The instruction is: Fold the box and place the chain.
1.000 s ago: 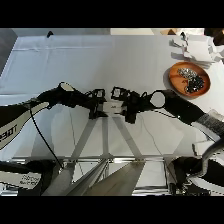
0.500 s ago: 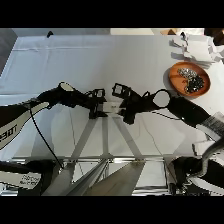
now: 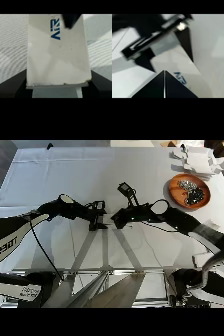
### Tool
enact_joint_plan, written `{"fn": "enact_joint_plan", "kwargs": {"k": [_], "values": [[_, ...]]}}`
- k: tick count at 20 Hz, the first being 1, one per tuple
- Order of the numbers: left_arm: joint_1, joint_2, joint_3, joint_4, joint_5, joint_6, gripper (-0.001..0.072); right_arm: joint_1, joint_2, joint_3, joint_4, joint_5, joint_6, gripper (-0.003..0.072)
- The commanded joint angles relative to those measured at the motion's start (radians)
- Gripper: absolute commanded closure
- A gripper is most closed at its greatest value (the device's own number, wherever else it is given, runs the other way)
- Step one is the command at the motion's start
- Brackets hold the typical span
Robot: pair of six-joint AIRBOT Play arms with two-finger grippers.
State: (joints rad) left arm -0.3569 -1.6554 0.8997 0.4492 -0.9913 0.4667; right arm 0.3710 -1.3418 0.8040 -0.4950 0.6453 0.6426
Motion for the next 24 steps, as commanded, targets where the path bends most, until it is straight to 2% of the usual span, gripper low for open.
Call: {"fn": "enact_joint_plan", "kwargs": {"k": [1, 10, 17, 19, 20, 24], "values": [[0.0, 0.0, 0.0, 0.0, 0.0, 0.0, 0.0434, -0.01, -0.087, -0.001, 0.024, 0.038, 0.085, 0.0675], [0.0, 0.0, 0.0, 0.0, 0.0, 0.0, 0.0434, -0.011, -0.084, -0.001, 0.019, 0.069, 0.083, 0.0676], [0.0, 0.0, 0.0, 0.0, 0.0, 0.0, 0.0434, -0.018, 0.105, -0.001, -0.027, 0.069, 0.087, 0.0675], [0.0, 0.0, 0.0, 0.0, 0.0, 0.0, 0.0434, -0.018, 0.188, 0.0, -0.156, 0.076, 0.135, 0.0675], [0.0, 0.0, 0.0, 0.0, 0.0, 0.0, 0.0434, -0.018, 0.232, 0.0, -0.259, 0.083, 0.224, 0.0675], [0.0, 0.0, 0.0, 0.0, 0.0, 0.0, 0.0434, -0.018, 0.428, 0.0, -0.858, 0.174, 0.628, 0.0675]]}}
